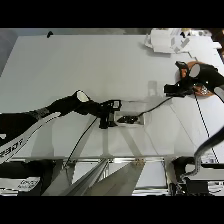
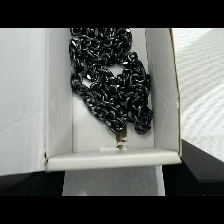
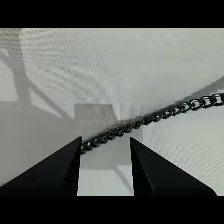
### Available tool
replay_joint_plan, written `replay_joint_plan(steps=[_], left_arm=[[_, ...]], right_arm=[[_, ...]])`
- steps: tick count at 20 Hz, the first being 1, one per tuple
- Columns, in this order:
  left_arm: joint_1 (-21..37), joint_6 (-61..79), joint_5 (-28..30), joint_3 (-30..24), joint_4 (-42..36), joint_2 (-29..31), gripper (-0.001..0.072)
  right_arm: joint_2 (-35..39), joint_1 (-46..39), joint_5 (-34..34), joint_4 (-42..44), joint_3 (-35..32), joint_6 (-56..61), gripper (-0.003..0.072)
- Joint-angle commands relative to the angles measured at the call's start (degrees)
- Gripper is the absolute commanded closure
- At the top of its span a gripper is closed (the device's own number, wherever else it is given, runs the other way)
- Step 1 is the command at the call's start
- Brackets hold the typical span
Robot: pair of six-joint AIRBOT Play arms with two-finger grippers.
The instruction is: Fold the box and place the chain.
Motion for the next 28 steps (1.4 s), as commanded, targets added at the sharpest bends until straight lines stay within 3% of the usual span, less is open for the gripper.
replay_joint_plan(steps=[1,11,14,15,18,22,28], left_arm=[[-0.04,0.02,0.02,0.04,0.02,0.00,0.0498],[-0.04,0.02,0.02,0.04,0.02,0.00,0.0498],[-0.04,0.02,0.02,0.04,0.02,0.00,0.0498],[-0.04,0.02,0.02,0.04,0.02,0.00,0.0498],[-0.04,0.02,0.04,0.04,0.02,0.00,0.0498],[-0.04,0.02,0.04,0.04,0.02,0.00,0.0498],[-0.04,0.02,0.02,0.04,0.02,0.00,0.0498]], right_arm=[[-1.46,1.01,0.87,-1.38,0.04,0.90,0.0369],[-3.56,1.01,3.32,-1.31,0.04,0.85,0.0450],[-2.93,1.01,3.91,-1.36,0.04,-0.33,0.0665],[-2.19,1.01,4.02,-1.36,0.04,-1.40,0.0666],[2.71,1.01,4.74,-1.31,0.04,-2.84,0.0667],[14.21,1.01,11.02,0.59,0.04,-5.29,0.0667],[28.98,5.07,21.99,15.47,0.04,-8.96,0.0666]])
